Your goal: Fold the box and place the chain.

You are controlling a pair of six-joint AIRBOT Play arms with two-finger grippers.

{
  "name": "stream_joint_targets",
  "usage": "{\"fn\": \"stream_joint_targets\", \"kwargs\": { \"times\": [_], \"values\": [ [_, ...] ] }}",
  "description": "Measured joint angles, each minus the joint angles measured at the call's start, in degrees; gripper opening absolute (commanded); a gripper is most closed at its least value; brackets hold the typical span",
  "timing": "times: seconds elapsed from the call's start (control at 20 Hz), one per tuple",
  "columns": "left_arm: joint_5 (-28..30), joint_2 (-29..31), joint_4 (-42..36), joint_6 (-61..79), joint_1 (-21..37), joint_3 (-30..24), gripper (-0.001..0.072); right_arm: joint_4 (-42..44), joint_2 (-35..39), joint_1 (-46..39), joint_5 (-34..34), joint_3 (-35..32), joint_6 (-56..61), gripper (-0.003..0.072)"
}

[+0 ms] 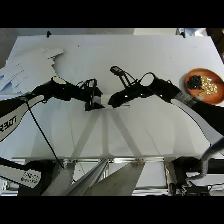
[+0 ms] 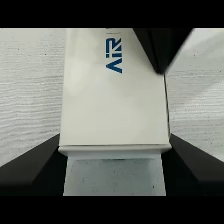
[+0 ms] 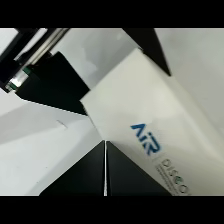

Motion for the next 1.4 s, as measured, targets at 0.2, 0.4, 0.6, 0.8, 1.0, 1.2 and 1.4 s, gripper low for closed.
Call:
{"fn": "stream_joint_targets", "kwargs": {
  "times": [0.2, 0.4, 0.6, 0.8, 1.0, 1.2, 1.4],
  "values": [
    [0.0, 0.0, 0.0, 0.02, 0.0, -0.02, 0.0376, -0.09, 5.84, -2.6, 0.17, 0.09, -2.84, 0.0007],
    [0.0, 0.0, 0.0, 0.04, 0.0, -0.02, 0.0376, -1.27, 8.9, -7.37, 4.7, -0.52, -4.96, 0.0007],
    [0.0, 0.0, 0.0, 0.07, 0.0, -0.02, 0.0376, -1.27, 9.66, -11.21, 6.86, -4.46, -5.92, 0.0004],
    [0.0, 0.0, 0.0, 0.09, 0.0, -0.02, 0.0376, -1.36, 9.86, -12.61, 5.79, -9.05, -6.27, 0.0004],
    [0.0, 0.0, 0.0, 0.09, 0.0, 0.0, 0.0376, -1.46, 9.16, -12.98, 3.17, -10.75, -6.29, 0.0004],
    [0.02, 0.0, 0.02, 0.17, -0.02, -0.02, 0.0376, -3.52, 7.89, -12.37, 2.23, -11.15, -4.74, 0.0005],
    [0.02, 0.0, 0.02, 0.15, 0.0, -0.02, 0.0376, -7.48, 7.06, -11.19, 2.14, -11.23, -2.14, 0.0006]
  ]
}}
